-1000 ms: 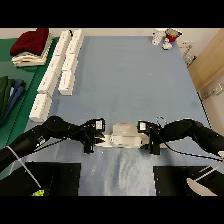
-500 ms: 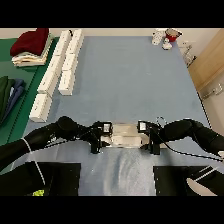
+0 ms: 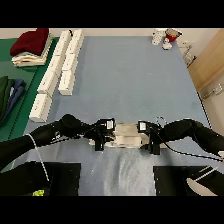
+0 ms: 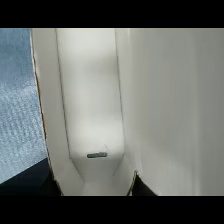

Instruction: Fold the box.

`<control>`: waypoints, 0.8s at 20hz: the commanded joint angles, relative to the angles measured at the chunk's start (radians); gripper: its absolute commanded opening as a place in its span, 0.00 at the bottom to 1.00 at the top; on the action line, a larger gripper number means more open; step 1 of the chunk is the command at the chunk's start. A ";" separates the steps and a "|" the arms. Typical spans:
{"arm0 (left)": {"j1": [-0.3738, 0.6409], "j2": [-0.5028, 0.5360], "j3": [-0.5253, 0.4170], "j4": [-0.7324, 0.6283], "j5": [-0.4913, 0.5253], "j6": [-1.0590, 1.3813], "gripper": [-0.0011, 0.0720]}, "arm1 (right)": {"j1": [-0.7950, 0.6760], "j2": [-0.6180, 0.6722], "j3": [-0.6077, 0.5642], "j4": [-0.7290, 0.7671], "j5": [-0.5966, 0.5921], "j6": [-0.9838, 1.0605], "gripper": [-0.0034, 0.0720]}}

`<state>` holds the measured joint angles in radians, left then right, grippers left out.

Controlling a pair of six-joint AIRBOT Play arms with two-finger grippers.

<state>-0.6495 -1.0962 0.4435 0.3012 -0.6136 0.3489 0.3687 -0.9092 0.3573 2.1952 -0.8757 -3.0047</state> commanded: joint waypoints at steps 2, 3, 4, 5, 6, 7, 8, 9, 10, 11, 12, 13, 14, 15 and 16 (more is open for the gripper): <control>-0.021 -0.031 0.016 -0.041 -0.026 0.007 0.24 | 0.000 0.000 0.000 0.000 0.000 0.000 0.77; -0.024 -0.035 0.016 -0.043 -0.023 0.007 0.24 | 0.000 0.000 0.000 0.000 0.000 0.000 0.77; -0.024 -0.039 0.016 -0.043 -0.022 0.006 0.27 | 0.000 0.000 0.000 0.000 0.000 0.000 0.77; -0.024 -0.042 0.016 -0.043 -0.022 0.006 0.30 | 0.000 0.000 0.000 0.000 0.000 0.000 0.77; -0.024 -0.043 0.016 -0.043 -0.024 0.006 0.61 | 0.000 0.000 0.000 0.000 0.000 0.000 0.77; -0.024 -0.043 0.016 -0.043 -0.023 0.002 0.79 | 0.000 0.000 0.000 0.000 0.000 0.000 0.77; -0.024 -0.043 0.016 -0.042 -0.022 -0.001 0.78 | 0.000 0.000 0.000 0.000 0.000 0.000 0.77; -0.024 -0.043 0.016 -0.042 -0.022 -0.001 0.78 | 0.000 0.000 0.000 0.000 0.000 0.000 0.77; -0.024 -0.043 0.016 -0.038 -0.022 -0.006 0.76 | 0.000 0.000 0.000 0.000 0.000 0.000 0.77; -0.023 -0.043 0.017 -0.029 -0.021 -0.036 0.40 | 0.000 0.000 0.000 0.000 0.000 0.000 0.77; -0.022 -0.042 0.018 -0.005 -0.021 -0.060 0.02 | 0.000 0.000 0.000 0.000 0.000 0.000 0.77; -0.022 -0.036 0.018 0.033 -0.020 -0.100 0.03 | 0.000 0.000 0.000 0.000 0.000 0.000 0.77; -0.022 -0.028 0.018 0.074 -0.011 -0.172 0.03 | 0.000 0.000 0.000 0.000 0.000 0.000 0.77; -0.022 -0.016 0.018 0.117 -0.002 -0.253 0.03 | 0.000 0.000 0.000 0.000 0.000 0.000 0.77; -0.022 0.002 0.018 0.166 0.002 -0.351 0.03 | 0.000 0.000 0.000 0.000 0.000 0.000 0.77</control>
<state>-0.6731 -1.1179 0.4603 0.3561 -0.6285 0.1955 0.3687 -0.9092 0.3573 2.1952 -0.8757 -3.0035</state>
